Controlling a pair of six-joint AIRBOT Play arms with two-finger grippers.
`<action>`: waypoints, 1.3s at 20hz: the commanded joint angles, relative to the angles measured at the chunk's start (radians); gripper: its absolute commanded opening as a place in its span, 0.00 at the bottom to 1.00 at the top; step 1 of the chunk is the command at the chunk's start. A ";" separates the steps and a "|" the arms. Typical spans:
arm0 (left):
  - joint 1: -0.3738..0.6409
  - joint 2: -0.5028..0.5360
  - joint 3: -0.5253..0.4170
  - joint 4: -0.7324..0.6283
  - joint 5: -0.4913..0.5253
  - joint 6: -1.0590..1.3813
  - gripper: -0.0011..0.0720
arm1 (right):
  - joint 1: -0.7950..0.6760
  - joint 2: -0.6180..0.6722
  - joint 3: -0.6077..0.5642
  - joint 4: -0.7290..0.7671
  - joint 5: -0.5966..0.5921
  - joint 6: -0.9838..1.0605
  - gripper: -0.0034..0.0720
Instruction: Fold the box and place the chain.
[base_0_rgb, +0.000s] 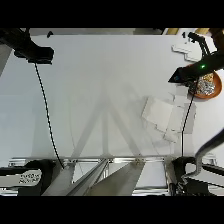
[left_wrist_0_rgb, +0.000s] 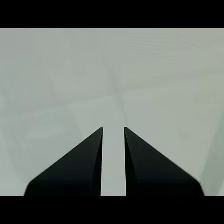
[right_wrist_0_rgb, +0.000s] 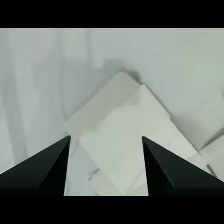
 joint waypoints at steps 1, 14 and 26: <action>0.001 0.000 0.000 0.000 0.000 0.000 0.22 | 0.014 0.002 0.000 -0.011 0.003 0.000 0.65; 0.001 0.000 0.000 0.000 0.000 0.000 0.22 | -0.008 -0.181 0.159 -0.491 -0.154 0.094 0.73; 0.001 0.000 0.000 0.000 0.000 0.000 0.22 | -0.077 -0.329 0.174 -0.371 -0.044 -0.258 0.65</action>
